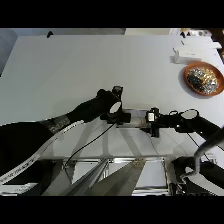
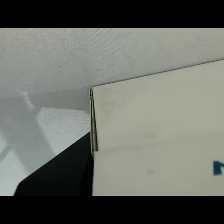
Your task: Fold the box and place the chain.
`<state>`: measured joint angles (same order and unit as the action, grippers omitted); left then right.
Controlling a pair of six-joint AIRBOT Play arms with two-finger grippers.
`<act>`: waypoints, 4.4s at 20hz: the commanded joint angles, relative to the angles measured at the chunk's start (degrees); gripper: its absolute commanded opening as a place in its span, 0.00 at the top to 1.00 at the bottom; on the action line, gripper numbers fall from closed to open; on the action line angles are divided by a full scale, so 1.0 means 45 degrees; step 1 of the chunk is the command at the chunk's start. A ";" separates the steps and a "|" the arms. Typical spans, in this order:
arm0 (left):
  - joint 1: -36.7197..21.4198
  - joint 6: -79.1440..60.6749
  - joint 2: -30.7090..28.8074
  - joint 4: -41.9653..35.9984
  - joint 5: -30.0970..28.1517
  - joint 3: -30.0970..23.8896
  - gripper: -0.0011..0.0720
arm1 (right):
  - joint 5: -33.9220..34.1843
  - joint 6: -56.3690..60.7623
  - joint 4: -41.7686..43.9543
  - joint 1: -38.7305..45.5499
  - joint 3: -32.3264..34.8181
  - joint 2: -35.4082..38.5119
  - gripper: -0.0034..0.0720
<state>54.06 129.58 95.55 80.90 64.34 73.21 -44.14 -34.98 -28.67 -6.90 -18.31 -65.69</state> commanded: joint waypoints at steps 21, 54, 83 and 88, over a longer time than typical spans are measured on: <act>0.0228 0.0597 0.0991 0.0209 0.1409 0.1297 0.78 | 0.0000 0.0000 0.0000 -0.0005 0.0005 0.0005 0.35; -0.2098 -1.0928 -0.5761 -0.0078 0.3230 -0.1311 0.02 | 0.0000 0.0000 0.0005 -0.0005 0.0005 0.0005 0.35; -0.4954 -3.4796 -0.0612 -1.2541 -0.2327 -0.5401 0.02 | 0.0000 0.0000 0.0000 -0.0005 0.0005 0.0005 0.35; -0.4862 -3.4694 -0.0612 -1.2560 -0.2346 -0.5401 0.02 | 0.0000 0.0000 0.0000 -0.0005 0.0005 0.0005 0.35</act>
<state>31.77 -26.83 92.73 24.49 53.87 48.84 -44.12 -34.98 -28.67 -6.90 -18.31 -65.69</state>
